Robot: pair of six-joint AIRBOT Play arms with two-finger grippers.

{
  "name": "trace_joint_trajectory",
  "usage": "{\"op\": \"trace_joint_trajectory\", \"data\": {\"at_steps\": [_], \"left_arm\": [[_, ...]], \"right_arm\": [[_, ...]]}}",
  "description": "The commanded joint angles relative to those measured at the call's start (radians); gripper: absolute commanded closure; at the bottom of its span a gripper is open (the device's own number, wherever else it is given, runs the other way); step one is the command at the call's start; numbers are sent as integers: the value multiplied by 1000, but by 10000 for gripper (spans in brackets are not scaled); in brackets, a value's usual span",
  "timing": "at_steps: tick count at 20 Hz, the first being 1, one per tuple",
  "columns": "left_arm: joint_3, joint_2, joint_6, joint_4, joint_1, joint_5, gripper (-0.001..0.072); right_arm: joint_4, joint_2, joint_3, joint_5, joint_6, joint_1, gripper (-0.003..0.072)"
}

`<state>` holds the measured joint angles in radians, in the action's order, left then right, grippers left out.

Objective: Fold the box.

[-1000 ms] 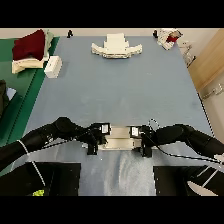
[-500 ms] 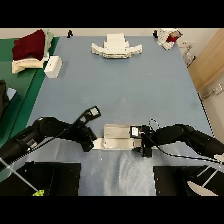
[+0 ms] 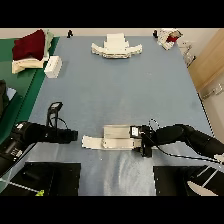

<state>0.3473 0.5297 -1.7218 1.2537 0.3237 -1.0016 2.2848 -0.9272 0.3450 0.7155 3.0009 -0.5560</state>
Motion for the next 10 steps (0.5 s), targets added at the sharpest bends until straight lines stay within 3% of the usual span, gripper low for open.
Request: {"op": "trace_joint_trajectory", "data": {"at_steps": [1, 6, 10], "left_arm": [[-84, 58, 70, -260, 11, 101, 699], [-86, 187, 82, -366, 206, 276, 699], [-16, 202, 87, -408, 271, 289, 698]], "right_arm": [[0, 0, 1, 0, 0, 0, 141], [0, 0, 1, 0, 0, 0, 141], [0, 0, 1, 0, 0, 0, 141]]}}
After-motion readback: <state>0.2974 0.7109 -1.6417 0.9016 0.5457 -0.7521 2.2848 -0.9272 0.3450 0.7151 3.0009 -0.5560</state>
